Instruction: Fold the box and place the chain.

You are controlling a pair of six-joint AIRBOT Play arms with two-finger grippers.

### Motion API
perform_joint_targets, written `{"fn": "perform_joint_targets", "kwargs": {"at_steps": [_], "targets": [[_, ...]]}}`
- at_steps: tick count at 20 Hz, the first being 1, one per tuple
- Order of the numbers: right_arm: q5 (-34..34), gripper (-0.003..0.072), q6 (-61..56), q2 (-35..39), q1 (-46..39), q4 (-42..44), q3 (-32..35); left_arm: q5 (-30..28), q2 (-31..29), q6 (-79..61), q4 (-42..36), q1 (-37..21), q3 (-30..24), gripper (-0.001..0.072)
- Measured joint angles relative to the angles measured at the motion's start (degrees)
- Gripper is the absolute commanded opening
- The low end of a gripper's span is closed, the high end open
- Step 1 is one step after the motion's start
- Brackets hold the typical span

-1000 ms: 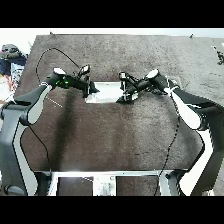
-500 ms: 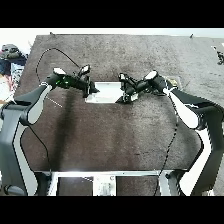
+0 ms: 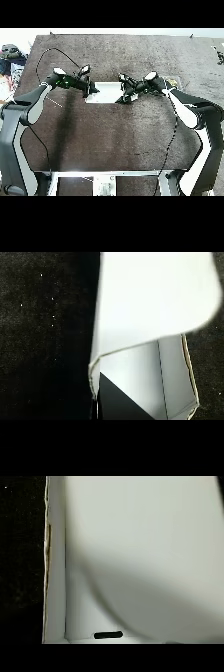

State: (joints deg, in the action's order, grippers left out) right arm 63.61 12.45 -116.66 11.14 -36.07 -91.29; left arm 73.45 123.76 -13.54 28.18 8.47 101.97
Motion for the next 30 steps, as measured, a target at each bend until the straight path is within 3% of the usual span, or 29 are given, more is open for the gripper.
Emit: {"fn": "perform_joint_targets", "kwargs": {"at_steps": [1, 28, 30], "targets": [[-0.1, 0.0461, 0.0, 0.0, 0.0, 0.0, 0.0, 0.0, 0.0, 0.0, 0.0, 0.0, 0.0, 0.0013], [-1.4, 0.0463, -0.1, -0.1, 0.0, -0.2, 0.0, 0.0, 0.0, 0.6, -0.3, 0.0, 0.0, 0.0016], [-1.8, 0.0463, -0.2, -0.1, 0.0, 0.0, 0.0, 0.0, 0.0, 1.6, 0.2, 0.0, 0.0, 0.0279]]}}
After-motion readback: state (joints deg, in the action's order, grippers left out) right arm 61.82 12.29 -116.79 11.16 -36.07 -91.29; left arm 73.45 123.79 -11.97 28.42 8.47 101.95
